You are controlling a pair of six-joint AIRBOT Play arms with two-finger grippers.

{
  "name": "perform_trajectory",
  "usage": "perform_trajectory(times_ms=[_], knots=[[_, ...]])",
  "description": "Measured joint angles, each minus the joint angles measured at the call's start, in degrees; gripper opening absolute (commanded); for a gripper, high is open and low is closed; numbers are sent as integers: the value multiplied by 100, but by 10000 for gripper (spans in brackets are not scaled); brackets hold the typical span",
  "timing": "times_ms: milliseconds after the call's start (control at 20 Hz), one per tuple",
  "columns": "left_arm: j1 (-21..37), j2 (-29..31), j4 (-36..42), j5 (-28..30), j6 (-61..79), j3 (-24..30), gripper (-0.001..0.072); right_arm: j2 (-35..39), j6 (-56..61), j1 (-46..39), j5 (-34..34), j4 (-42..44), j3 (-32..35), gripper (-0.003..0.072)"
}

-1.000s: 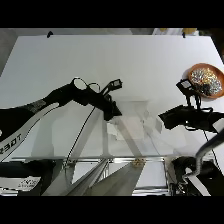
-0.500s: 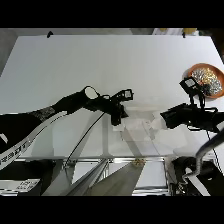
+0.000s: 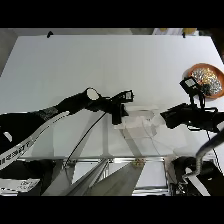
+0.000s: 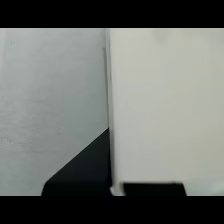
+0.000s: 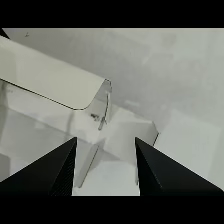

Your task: Fold the box and place the chain.

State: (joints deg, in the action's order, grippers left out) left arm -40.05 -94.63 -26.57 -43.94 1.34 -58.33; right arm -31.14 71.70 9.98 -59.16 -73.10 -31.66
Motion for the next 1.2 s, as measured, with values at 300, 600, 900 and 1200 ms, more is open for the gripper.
perform_trajectory(times_ms=[300, 600, 900, 1200], knots=[[11, 365, -791, -621, -389, 22, -4, 0, 0, 0, -24, -2, 0, 405], [37, 850, -675, -260, -149, 837, -2, 0, -2, 2, -107, 0, 0, 405], [35, 925, 855, 457, 1307, 1381, 2, 0, -2, 0, -138, 0, 0, 405], [37, 931, 929, 719, 1078, 1397, 1, 0, -2, 2, -120, 0, 0, 404]])
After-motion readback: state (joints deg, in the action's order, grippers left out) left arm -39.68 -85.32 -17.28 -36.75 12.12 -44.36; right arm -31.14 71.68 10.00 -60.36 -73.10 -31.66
